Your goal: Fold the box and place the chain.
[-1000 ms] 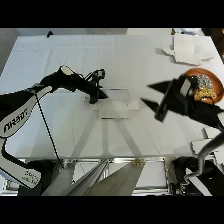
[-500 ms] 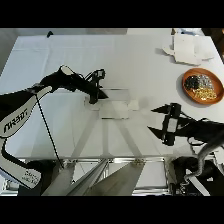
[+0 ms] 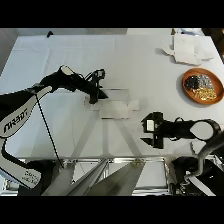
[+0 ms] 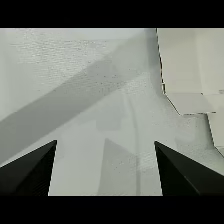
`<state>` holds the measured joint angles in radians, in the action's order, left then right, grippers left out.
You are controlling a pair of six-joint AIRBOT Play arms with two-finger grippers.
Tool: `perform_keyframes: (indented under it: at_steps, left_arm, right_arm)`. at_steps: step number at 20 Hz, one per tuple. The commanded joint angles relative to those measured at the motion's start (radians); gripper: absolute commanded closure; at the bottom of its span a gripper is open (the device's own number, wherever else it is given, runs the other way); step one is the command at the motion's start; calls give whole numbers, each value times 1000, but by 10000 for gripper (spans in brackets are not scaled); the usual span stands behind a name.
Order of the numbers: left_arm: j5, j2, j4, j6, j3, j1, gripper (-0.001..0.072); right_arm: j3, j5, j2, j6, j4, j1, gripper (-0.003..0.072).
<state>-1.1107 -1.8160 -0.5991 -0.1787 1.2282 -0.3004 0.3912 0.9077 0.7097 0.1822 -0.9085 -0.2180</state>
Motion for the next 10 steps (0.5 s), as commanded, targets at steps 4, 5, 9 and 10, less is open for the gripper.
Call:
perform_keyframes:
  at_steps: [4, 5, 9, 10]
  left_arm:
    - [0, -1, 0, 0, 0, 0, 696]
    - [0, -1, 0, 0, 0, 0, 696]
    - [0, -1, 0, 0, 0, 0, 696]
    - [0, -1, 0, 0, 0, 0, 696]
  right_arm:
    - [-2, -173, 91, -4, 26, -4, -9]
    - [-2, -186, 91, -4, 26, -4, -5]
    - [-2, -189, 92, 0, 30, -4, -5]
    - [-2, -183, 95, 1, 34, -4, -5]
